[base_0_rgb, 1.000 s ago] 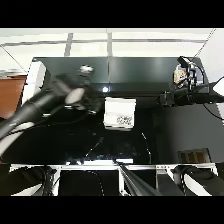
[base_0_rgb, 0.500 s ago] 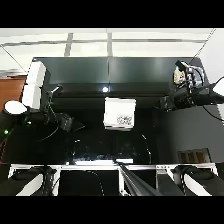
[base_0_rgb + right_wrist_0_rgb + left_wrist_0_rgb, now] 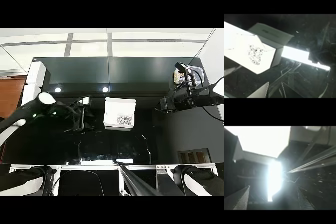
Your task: Fold the box and place the chain.
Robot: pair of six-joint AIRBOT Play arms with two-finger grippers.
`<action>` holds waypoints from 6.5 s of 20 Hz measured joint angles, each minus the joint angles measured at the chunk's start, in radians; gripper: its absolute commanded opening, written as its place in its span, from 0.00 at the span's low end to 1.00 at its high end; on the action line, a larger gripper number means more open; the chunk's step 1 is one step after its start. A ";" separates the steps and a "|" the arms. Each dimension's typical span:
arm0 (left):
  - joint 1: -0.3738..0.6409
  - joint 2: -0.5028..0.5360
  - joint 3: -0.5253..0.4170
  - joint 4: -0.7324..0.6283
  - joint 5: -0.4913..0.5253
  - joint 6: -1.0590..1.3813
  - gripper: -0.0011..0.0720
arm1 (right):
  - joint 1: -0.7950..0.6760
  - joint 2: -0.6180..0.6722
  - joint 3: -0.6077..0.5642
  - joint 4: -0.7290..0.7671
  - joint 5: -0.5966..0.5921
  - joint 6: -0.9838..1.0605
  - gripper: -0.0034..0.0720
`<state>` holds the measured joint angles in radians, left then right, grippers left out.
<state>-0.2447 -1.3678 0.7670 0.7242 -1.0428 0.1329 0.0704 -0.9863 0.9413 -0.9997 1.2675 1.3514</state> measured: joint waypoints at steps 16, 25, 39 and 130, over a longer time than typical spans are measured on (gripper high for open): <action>-0.104 -0.171 0.141 -0.137 0.011 0.075 0.99 | 0.000 0.000 0.000 0.000 -0.070 0.003 0.32; -0.124 -0.173 0.145 -0.138 0.018 0.074 0.99 | 0.000 0.000 0.000 -0.005 -0.084 0.002 0.32; -0.143 -0.215 0.208 -0.149 0.015 0.065 0.99 | 0.000 0.000 0.000 -0.005 -0.093 0.002 0.32; -0.229 -0.219 0.219 -0.122 0.034 0.097 0.59 | 0.193 -0.221 -0.104 0.163 -0.137 -1.079 0.40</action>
<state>-0.4740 -1.5871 0.9859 0.6018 -1.0088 0.2302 0.2634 -1.2072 0.8371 -0.8364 1.1301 0.2726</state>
